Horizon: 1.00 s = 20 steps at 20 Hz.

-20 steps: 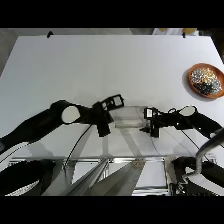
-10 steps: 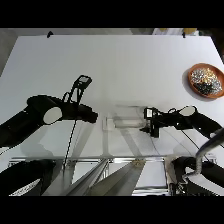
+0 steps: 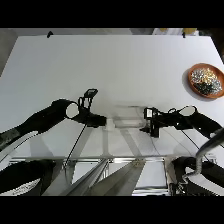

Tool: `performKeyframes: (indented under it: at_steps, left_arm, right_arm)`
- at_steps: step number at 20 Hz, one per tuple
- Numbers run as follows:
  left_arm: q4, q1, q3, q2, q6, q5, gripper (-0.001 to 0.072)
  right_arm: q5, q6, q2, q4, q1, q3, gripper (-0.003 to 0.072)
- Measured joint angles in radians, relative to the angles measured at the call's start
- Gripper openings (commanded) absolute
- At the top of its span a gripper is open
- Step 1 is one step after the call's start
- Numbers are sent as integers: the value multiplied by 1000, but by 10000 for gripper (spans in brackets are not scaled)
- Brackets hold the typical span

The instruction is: Fold the box and place the chain.

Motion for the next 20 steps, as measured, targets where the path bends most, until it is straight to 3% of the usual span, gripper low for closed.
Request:
performKeyframes:
  at_steps: [8, 20]
  left_arm:
    - [-104, 1, -1, -32, 47, 35, 7]
    - [-173, -22, -1, 60, 55, 56, 42]
  right_arm:
    - [0, 0, 0, 0, 0, 0, 330]
    - [0, 0, 0, 0, 0, 0, 330]
